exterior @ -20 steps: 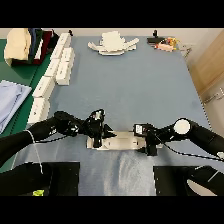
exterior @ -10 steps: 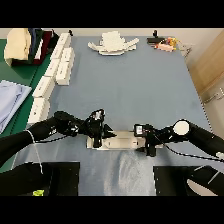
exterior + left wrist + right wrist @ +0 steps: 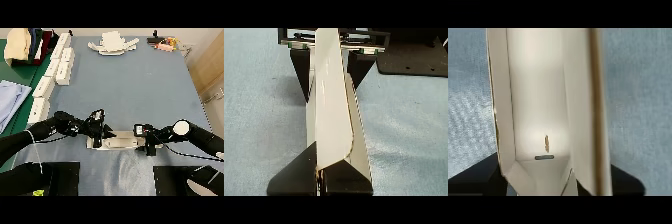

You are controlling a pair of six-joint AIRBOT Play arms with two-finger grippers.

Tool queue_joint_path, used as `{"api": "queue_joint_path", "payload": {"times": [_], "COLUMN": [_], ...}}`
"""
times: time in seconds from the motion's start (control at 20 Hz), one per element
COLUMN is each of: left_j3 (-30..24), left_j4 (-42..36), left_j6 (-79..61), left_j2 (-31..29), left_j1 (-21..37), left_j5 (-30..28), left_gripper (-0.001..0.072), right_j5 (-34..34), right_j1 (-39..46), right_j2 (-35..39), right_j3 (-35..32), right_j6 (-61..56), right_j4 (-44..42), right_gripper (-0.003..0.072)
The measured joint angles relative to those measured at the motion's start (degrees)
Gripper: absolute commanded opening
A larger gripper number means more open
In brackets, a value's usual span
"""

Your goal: Fold the box.

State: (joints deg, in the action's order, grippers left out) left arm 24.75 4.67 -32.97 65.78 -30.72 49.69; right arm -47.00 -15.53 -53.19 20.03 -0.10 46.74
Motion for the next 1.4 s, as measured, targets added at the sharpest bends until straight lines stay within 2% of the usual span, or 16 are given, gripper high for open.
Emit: {"api": "queue_joint_path", "payload": {"times": [1.4], "left_j3": [0.00], "left_j4": [-0.50], "left_j6": [0.48], "left_j2": [-0.02], "left_j1": [0.00], "left_j5": [0.59], "left_gripper": [0.0014], "right_j5": [-0.04], "right_j1": [0.00], "right_j2": [0.00], "right_j3": [0.00], "right_j6": [-0.02], "right_j4": [0.83], "right_gripper": [0.0505]}}
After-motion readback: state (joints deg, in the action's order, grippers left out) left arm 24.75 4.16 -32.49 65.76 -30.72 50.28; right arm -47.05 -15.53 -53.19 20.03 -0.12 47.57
